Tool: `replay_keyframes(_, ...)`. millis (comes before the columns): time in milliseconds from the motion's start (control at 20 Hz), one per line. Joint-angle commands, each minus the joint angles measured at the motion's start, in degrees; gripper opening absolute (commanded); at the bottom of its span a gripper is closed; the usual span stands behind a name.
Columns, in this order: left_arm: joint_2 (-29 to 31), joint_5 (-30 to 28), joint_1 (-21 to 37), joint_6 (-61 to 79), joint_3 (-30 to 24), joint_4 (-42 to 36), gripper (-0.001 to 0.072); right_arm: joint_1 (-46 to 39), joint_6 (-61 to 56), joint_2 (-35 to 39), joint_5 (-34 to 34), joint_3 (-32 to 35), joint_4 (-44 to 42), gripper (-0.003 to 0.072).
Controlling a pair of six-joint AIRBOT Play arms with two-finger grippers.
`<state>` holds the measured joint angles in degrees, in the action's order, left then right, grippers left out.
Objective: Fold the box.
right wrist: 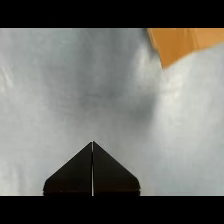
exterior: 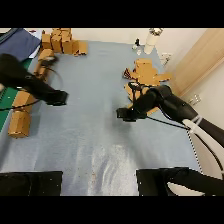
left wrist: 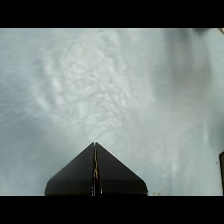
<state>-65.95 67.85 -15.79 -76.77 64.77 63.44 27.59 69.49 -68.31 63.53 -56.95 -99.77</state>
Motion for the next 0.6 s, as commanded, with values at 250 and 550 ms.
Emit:
replay_keyframes(250, -10.01, -9.44, -7.34, -1.25, 1.27, -3.08, 0.0011, -0.02, 1.07, -5.64, 2.58, -7.02, 0.70, 0.0006)
replay_keyframes(550, -10.12, -9.31, -7.43, -1.22, 1.25, -3.19, 0.0012, -0.02, 1.07, -5.66, 2.97, -7.02, 0.70, 0.0006)
